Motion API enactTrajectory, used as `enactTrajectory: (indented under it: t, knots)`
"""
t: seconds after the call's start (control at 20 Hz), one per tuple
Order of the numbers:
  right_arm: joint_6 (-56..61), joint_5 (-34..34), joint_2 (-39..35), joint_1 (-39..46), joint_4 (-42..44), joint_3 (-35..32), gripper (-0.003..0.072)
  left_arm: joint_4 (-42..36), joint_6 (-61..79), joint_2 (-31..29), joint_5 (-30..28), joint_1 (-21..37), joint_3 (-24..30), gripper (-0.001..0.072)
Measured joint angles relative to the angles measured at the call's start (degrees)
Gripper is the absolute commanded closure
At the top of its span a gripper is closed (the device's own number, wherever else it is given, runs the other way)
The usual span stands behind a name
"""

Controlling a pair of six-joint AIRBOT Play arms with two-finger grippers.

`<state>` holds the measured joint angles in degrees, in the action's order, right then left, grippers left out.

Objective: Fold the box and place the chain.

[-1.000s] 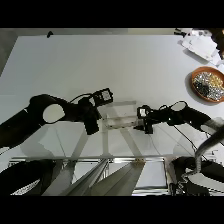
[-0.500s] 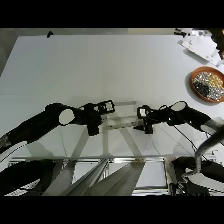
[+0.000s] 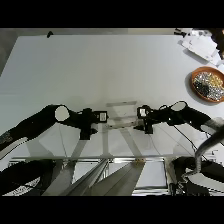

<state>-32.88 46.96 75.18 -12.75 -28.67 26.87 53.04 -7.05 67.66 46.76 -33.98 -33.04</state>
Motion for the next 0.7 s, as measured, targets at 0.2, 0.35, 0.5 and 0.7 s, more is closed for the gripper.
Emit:
enactTrajectory:
  t: [0.2,0.35,0.5,0.7]
  knots:
    - [0.0,0.0,0.0,0.0,0.0,0.0,0.0228,-5.1,7.5,0.1,-3.7,0.2,0.9,0.0367]
    - [0.0,0.0,0.0,0.0,0.0,0.0,0.0228,-6.5,9.6,0.1,-5.1,0.3,1.1,0.0367]
    - [0.0,0.0,0.0,0.0,0.0,0.0,0.0228,-7.1,10.4,0.1,-6.2,0.3,1.2,0.0367]
    - [0.0,0.0,0.0,0.0,0.0,0.0,0.0228,-7.5,10.3,0.8,-7.1,0.3,1.2,0.0368]
